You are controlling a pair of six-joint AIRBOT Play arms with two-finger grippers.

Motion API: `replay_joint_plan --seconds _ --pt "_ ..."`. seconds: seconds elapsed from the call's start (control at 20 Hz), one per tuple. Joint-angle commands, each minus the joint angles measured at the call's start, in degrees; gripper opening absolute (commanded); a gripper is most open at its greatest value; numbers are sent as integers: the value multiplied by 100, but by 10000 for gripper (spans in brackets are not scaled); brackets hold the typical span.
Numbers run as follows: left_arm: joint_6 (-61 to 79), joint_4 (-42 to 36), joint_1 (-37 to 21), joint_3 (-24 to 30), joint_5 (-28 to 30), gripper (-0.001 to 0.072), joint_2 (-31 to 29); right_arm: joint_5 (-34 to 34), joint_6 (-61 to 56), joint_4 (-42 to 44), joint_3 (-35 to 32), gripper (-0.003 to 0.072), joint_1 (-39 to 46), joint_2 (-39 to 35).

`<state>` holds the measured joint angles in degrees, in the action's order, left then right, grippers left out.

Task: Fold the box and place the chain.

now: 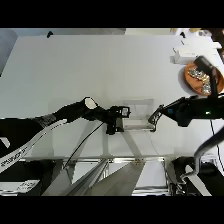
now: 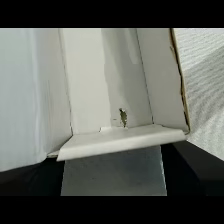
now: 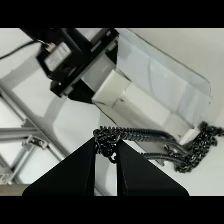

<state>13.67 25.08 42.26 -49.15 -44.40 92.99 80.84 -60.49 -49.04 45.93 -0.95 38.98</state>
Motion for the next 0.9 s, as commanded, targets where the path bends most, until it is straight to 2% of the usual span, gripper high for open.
replay_joint_plan --seconds 0.0,0.2,0.3,0.45,0.5,0.6,0.85 --pt "0 2 -2 2 0 272 -4 -553 254 -9 -841 15 -223 164" --pt "0 2 -2 2 0 272 -4 -1421 7 -686 -1099 15 -1088 566" --pt "0 2 -2 2 0 272 -4 -1700 -273 -949 -1099 15 -1237 695" --pt "0 0 -2 2 0 272 -4 -1735 -514 -1307 -1102 30 -1237 758" --pt "0 2 -2 2 0 272 -4 -1729 -636 -1408 -1102 77 -1237 758" --pt "0 2 -2 2 0 272 -4 -1696 -684 -1362 -1099 114 -1237 756" --pt "0 2 -2 2 0 272 -4 -1591 -723 -1320 -1093 121 -1237 658"
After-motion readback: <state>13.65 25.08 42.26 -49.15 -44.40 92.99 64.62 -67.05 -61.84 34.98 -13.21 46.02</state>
